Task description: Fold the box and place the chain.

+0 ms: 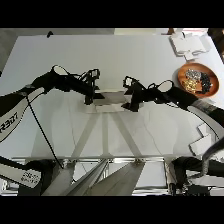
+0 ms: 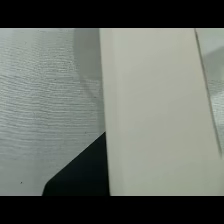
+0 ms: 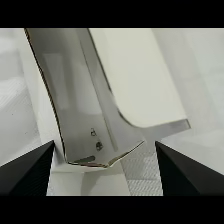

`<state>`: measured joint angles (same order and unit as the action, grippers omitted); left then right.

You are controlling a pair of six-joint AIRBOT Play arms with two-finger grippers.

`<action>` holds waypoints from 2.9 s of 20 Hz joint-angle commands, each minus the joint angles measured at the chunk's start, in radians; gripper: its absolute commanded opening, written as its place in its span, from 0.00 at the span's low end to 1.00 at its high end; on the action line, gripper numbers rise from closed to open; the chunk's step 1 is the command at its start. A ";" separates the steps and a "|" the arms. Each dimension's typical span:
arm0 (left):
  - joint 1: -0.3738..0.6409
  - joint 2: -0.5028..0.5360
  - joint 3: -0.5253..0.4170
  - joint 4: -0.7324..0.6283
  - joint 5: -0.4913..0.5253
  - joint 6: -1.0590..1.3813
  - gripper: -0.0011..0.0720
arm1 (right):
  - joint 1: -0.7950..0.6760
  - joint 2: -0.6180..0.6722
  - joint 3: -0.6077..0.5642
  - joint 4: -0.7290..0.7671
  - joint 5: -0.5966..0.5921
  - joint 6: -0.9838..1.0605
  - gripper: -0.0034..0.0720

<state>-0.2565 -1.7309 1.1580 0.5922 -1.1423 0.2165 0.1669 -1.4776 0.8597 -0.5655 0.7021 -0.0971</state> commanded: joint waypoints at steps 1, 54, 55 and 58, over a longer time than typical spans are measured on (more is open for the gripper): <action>-0.001 -0.001 0.000 0.000 0.002 0.000 0.03 | -0.007 -0.029 0.015 -0.002 0.063 -0.016 0.97; 0.000 -0.001 0.000 0.000 0.002 0.000 0.03 | -0.003 -0.100 0.015 0.126 0.177 -0.147 0.97; 0.000 0.000 -0.001 0.000 0.002 0.000 0.03 | -0.003 -0.100 0.015 0.124 0.177 -0.147 0.97; 0.000 -0.001 -0.001 0.000 0.002 0.000 0.03 | -0.003 -0.100 0.015 0.123 0.181 -0.147 0.97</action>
<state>-0.2581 -1.7313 1.1572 0.5919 -1.1412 0.2165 0.1642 -1.5768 0.8738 -0.4419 0.8806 -0.2447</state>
